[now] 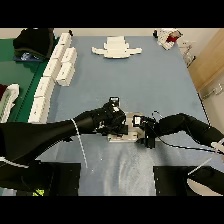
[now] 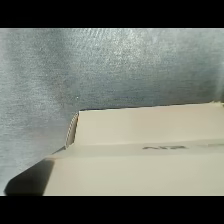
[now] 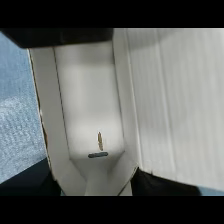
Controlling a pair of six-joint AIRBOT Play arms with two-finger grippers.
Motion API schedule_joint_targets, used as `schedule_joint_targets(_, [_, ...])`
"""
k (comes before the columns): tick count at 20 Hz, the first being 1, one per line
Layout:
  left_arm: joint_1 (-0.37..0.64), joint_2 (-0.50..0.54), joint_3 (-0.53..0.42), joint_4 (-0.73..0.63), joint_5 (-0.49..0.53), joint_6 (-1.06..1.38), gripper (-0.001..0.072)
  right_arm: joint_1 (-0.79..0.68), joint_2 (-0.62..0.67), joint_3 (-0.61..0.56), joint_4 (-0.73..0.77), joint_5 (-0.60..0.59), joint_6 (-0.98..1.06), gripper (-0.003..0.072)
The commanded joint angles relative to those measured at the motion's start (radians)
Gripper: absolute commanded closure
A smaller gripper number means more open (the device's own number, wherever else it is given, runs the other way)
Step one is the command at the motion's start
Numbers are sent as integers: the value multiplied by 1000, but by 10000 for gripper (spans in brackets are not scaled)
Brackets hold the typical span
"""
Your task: Fold the box.
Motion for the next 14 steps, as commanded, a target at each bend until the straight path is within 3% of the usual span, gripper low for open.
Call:
schedule_joint_targets(1, [-5, -8, 7, 19, -40, -23, 461, 0, -1, 1, 0, 0, 0, 176])
schedule_joint_targets(2, [-5, -8, 7, 21, -44, -18, 690, 0, -1, 1, 0, 0, 0, 176])
schedule_joint_targets(12, [-5, -8, 7, 17, -65, -40, 693, 0, -1, 1, 0, 0, 0, 176])
schedule_joint_targets(13, [-5, -8, 7, 17, -65, -38, 409, 0, -1, 1, 0, 0, 0, 176])
schedule_joint_targets(14, [-5, -8, 7, 17, -65, -41, 35, 0, -1, 1, 0, 0, 0, 176])
